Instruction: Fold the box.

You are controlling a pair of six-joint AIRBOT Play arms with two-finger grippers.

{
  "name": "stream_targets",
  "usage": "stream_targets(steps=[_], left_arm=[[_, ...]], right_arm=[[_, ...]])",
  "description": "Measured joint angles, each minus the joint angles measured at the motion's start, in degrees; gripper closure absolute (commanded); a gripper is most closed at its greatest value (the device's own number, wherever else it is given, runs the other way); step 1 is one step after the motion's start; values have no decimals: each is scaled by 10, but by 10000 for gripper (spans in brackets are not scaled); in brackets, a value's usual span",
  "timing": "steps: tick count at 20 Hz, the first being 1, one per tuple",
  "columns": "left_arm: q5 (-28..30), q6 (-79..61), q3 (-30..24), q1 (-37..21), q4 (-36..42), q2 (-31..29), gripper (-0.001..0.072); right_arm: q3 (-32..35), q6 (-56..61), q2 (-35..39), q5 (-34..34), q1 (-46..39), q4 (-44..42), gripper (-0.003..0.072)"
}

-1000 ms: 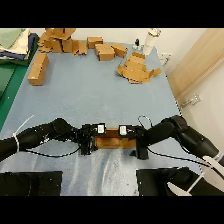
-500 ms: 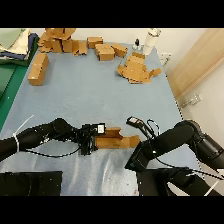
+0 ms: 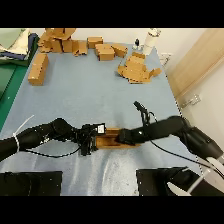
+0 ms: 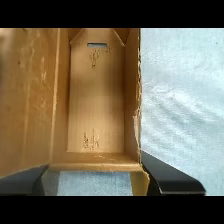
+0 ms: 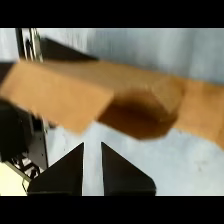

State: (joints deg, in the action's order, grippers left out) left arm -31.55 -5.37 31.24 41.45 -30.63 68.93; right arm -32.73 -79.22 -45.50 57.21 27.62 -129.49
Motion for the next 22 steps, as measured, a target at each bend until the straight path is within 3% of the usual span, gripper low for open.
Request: stream_targets(steps=[3, 5, 6, 11, 22], left_arm=[[1, 0, 0, 0, 0, 0, 308], [1, 0, 0, 0, 0, 0, 308], [1, 0, 0, 0, 0, 0, 308], [0, 0, 0, 0, 0, 0, 308], [0, 0, 0, 0, 0, 0, 308]], right_arm=[[-49, -37, -82, -47, -9, -10, 607], [-88, -68, -142, -64, -20, -9, 607], [-103, -82, -171, -69, -25, -7, 666], [-133, -138, -276, -74, -33, 5, 681], [-140, -182, -311, -76, -30, 22, 682]])
